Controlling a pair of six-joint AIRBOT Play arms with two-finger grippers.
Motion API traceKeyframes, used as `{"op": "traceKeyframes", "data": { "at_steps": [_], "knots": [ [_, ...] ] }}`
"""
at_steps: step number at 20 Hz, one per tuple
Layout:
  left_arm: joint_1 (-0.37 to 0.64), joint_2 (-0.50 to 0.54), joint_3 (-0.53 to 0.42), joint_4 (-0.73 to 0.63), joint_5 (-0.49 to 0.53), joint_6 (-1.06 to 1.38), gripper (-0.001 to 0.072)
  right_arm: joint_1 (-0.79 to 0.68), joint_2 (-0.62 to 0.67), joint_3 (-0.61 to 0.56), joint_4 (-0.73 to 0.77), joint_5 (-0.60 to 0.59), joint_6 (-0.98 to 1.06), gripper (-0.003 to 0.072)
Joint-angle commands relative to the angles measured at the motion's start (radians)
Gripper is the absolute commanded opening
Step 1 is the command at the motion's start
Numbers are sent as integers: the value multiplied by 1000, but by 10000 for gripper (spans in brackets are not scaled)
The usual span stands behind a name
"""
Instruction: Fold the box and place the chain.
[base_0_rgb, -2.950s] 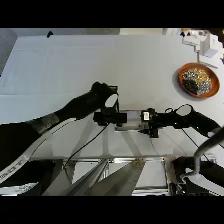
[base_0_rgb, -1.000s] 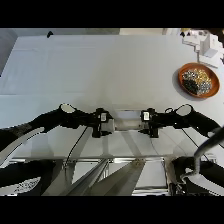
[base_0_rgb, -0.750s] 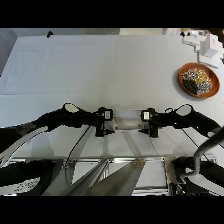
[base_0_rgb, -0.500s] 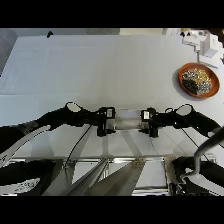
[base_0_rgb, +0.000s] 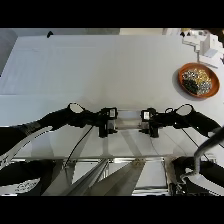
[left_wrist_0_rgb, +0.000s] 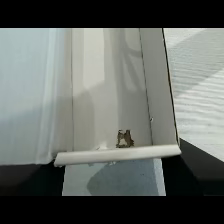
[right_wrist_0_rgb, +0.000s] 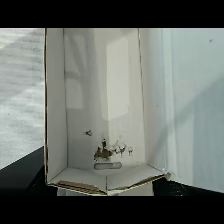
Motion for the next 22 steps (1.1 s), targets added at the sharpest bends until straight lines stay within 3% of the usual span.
{"op": "traceKeyframes", "data": {
  "at_steps": [1,22],
  "knots": [
    [-3,-1,1,-2,20,-8,138,1,0,0,1,-1,0,339],
    [-3,-1,1,-3,15,-8,139,1,0,0,9,-48,-2,338]
  ]
}}
